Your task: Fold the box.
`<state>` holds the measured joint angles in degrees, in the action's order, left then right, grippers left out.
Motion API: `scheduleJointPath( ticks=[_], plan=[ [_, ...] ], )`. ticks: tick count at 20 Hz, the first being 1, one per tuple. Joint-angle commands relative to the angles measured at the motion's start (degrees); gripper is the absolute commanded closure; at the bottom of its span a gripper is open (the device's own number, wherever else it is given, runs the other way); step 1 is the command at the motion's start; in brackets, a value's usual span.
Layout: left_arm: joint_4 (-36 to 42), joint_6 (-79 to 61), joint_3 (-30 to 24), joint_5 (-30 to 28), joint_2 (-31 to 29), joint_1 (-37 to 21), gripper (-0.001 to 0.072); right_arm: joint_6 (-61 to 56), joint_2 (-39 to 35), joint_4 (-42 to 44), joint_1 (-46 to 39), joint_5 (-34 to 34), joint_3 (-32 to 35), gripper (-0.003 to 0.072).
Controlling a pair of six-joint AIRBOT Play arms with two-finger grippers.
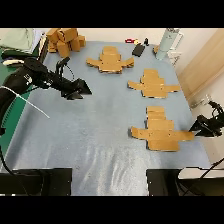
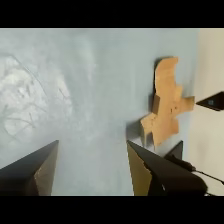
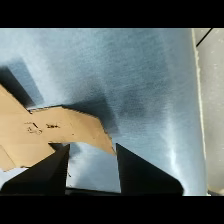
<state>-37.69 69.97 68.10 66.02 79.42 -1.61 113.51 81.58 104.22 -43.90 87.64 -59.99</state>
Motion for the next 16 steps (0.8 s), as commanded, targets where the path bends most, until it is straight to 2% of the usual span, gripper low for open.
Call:
scheduleJointPath(
  ticks=[1, 2, 4, 6, 8, 13, 14, 16],
  plan=[
    [0.96, -0.17, 0.04, 6.62, 0.00, 0.15, 0.0067, 2.29, 0.61, -0.20, -0.15, 0.13, 1.22, 0.0244],
    [0.96, -0.37, 0.04, 7.76, 0.00, 0.15, 0.0067, 2.60, 0.61, -0.13, -0.04, 0.17, 1.95, 0.0251],
    [1.86, -1.68, 0.04, 9.29, 0.00, 0.15, 0.0066, 2.71, 0.61, 3.28, 0.66, 0.83, 2.56, 0.0460],
    [3.37, -3.30, 0.04, 9.38, 0.00, 0.13, 0.0066, 3.72, 0.15, 8.68, 2.71, 2.03, 2.56, 0.0510],
    [4.72, -4.63, 0.04, 8.22, 0.00, 0.13, 0.0066, 4.81, -0.81, 14.12, 6.69, 3.10, 2.56, 0.0682],
    [5.60, -4.61, 0.04, 5.75, 0.00, 0.20, 0.0066, 1.49, -5.31, 32.11, 22.69, -0.22, 3.48, 0.0684],
    [5.60, -4.63, 0.04, 6.25, 0.00, 0.20, 0.0067, 1.38, -7.04, 34.25, 26.47, -3.21, 4.59, 0.0684],
    [5.57, -4.66, 0.04, 8.37, 0.00, 0.20, 0.0067, -2.03, -12.13, 33.14, 34.56, -15.10, 8.63, 0.0684]
  ],
)
